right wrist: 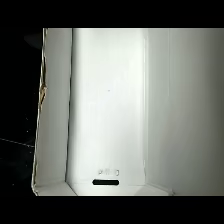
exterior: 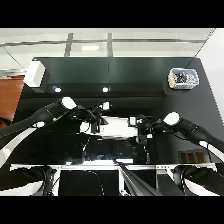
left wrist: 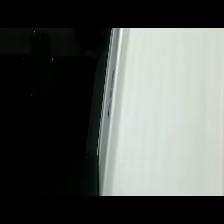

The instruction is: Fold the box and place the chain.

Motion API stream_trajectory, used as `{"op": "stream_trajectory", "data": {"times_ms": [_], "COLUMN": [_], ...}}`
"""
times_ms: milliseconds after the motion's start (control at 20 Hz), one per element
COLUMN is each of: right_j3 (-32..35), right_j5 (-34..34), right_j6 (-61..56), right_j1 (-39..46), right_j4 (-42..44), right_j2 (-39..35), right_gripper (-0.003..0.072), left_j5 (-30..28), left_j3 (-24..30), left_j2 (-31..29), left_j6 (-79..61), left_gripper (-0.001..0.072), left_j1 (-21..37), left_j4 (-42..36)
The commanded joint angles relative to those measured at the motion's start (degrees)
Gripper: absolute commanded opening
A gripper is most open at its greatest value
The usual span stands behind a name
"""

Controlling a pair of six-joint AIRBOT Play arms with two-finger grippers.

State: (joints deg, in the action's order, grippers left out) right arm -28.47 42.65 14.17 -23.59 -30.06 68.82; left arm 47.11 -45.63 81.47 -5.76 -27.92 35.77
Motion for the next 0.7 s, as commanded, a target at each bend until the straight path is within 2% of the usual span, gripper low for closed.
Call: {"op": "stream_trajectory", "data": {"times_ms": [0,650], "right_j3": [-0.07,-0.68], "right_j5": [-0.59,-0.92], "right_j6": [1.09,-0.66], "right_j1": [0.02,-0.11], "right_j4": [0.44,-0.48], "right_j2": [0.92,1.57], "right_gripper": [0.0663,0.0663], "left_j5": [-0.17,-0.15], "left_j3": [-0.07,-0.07], "left_j2": [-0.02,-0.02], "left_j6": [-0.02,-0.02], "left_gripper": [0.0025,0.0024], "left_j1": [0.04,0.04], "left_j4": [0.0,-0.02]}}
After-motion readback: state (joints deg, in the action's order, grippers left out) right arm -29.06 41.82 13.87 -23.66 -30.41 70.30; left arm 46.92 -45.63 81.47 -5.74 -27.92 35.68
